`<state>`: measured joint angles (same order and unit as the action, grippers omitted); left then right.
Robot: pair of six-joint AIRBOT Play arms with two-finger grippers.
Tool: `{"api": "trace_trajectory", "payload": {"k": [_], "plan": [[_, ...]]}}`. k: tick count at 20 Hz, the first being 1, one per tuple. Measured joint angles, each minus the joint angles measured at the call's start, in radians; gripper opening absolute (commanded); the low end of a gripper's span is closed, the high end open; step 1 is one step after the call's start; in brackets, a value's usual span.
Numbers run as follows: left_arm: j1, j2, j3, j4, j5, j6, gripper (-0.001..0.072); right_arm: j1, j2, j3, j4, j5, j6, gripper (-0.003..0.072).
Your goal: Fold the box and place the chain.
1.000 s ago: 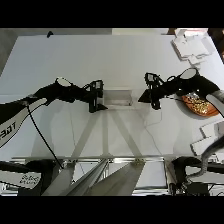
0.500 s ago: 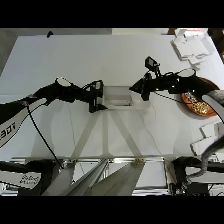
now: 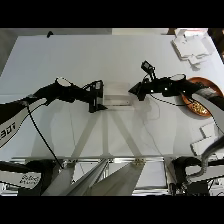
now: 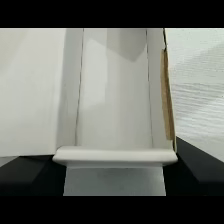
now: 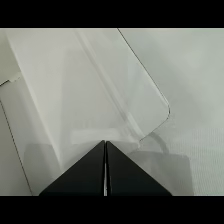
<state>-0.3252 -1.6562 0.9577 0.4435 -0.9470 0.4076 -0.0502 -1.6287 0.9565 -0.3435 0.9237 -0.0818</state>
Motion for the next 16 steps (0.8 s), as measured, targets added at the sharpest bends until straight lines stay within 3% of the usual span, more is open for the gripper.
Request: {"api": "trace_trajectory", "payload": {"k": [7, 10, 14, 15, 16], "plan": [[0.000, 0.000, 0.000, -0.002, 0.001, 0.001, 0.0258, -0.061, 0.123, 0.000, -0.143, 0.172, 0.003, 0.0023], [0.000, 0.000, 0.000, -0.002, 0.001, 0.000, 0.0258, -0.109, 0.179, 0.000, -0.262, 0.222, 0.003, 0.0165], [0.000, 0.000, 0.000, -0.002, 0.000, 0.000, 0.0258, -0.117, 0.204, 0.000, -0.417, 0.231, -0.025, 0.0232], [0.000, 0.000, 0.000, -0.002, 0.000, 0.000, 0.0258, -0.109, 0.206, 0.000, -0.443, 0.230, -0.042, 0.0328], [0.000, 0.000, 0.000, -0.002, 0.000, 0.000, 0.0258, -0.097, 0.207, 0.000, -0.459, 0.229, -0.056, 0.0342]]}}
